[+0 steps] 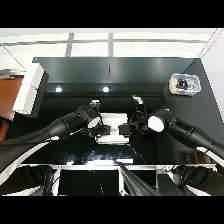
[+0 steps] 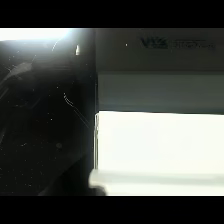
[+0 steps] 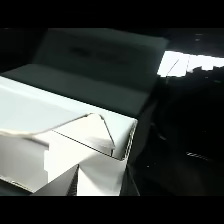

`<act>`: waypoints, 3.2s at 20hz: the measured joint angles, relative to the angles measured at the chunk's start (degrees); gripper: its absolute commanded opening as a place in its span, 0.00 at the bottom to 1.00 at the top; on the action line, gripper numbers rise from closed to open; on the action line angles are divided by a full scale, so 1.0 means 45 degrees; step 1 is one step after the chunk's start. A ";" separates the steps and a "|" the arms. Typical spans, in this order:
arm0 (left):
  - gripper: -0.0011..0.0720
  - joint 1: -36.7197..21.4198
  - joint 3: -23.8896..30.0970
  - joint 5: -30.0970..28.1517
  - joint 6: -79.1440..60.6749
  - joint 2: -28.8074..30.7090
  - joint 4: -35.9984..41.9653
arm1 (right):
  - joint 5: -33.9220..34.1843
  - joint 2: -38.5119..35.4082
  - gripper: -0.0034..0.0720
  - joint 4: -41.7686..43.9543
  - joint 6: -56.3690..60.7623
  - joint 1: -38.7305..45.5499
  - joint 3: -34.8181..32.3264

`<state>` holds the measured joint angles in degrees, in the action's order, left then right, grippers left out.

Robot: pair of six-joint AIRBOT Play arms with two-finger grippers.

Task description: Fold the box and place the chain.

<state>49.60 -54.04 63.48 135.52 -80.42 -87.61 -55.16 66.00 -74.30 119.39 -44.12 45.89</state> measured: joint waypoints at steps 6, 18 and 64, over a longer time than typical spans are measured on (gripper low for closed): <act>0.06 0.0000 -0.0005 -0.0010 -0.0044 0.0000 -0.0005 | -0.0797 0.0816 0.45 -0.0986 0.1481 -0.0733 0.0631; 0.06 0.0000 -0.0005 -0.0005 -0.0058 0.0000 0.0000 | -0.0991 0.1598 0.31 -0.1248 0.2307 -0.1190 0.0928; 0.06 0.0000 -0.0005 0.0000 -0.0063 0.0000 0.0010 | -0.1681 0.3570 0.08 -0.2176 0.4177 -0.1292 0.2176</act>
<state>49.60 -54.06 63.48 135.24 -80.42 -87.57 -62.72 82.06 -84.09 138.19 -49.93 55.68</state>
